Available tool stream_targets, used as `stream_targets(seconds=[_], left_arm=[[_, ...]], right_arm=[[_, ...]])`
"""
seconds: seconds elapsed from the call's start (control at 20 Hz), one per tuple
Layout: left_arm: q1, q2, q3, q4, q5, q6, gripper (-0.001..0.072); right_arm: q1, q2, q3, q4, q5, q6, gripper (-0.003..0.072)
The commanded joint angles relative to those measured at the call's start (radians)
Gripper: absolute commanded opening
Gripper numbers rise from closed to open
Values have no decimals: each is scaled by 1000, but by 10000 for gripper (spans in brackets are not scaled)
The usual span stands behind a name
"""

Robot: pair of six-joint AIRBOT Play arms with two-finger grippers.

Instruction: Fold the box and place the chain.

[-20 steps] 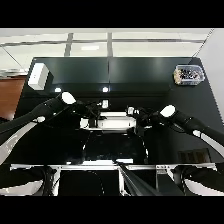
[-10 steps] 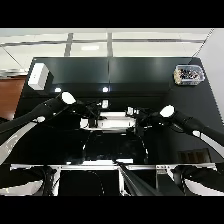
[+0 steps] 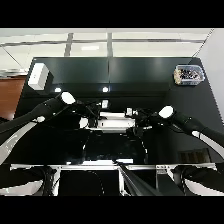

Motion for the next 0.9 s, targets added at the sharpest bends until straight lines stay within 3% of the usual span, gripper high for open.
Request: stream_targets(seconds=[0.0,0.15,0.3,0.35,0.55,0.75,0.8,0.85], left_arm=[[0,0,0,0,0,-1,28],[0,0,0,0,6,-1,57],[12,16,11,13,11,-56,603],[23,36,13,33,11,-92,707],[90,173,14,228,-23,-315,706],[180,278,14,286,-266,-540,678],[192,281,14,273,-336,-610,544],[193,279,14,260,-392,-671,262]], right_arm=[[1,-1,0,-3,-6,2,402],[1,-1,0,-3,-6,2,402],[1,-1,0,-3,-6,2,401],[1,-1,0,-3,-6,2,402],[1,-1,0,-3,-6,2,402],[1,-1,0,-3,-6,2,402],[1,-1,0,-3,-6,2,402],[1,-1,0,-3,-6,2,402]])
